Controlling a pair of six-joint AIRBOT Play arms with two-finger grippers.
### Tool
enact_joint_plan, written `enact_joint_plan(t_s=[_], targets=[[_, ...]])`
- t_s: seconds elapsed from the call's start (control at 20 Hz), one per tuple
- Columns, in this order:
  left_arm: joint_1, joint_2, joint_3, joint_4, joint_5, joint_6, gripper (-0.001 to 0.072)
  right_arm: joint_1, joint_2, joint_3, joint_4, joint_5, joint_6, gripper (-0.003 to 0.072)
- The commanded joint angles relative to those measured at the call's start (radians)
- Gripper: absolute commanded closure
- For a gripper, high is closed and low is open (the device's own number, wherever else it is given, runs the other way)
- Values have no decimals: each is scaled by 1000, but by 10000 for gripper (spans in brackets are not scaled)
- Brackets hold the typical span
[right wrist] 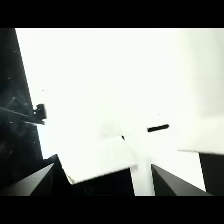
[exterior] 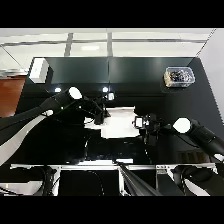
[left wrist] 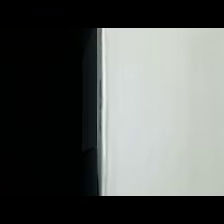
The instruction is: Fold the box and place the chain.
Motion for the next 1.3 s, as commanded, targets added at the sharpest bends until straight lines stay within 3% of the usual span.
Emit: enact_joint_plan(t_s=[0.0, 0.3, 0.6, 0.8, 1.25], targets=[[0, -3, -1, 4, 0, 1, 683, 17, -14, -2, 13, 6, -48, -11], [0, -3, -1, 3, -1, 1, 683, 17, -16, -2, 18, 36, -50, -11], [0, -4, 27, 3, -30, 0, 683, 18, -75, -2, 132, -35, -115, -11], [0, -4, 29, 3, -31, 0, 683, 18, -90, -2, 179, -146, -131, -11], [0, -4, 29, 3, -57, 0, 683, 17, -90, 61, 164, -126, -123, -11]])
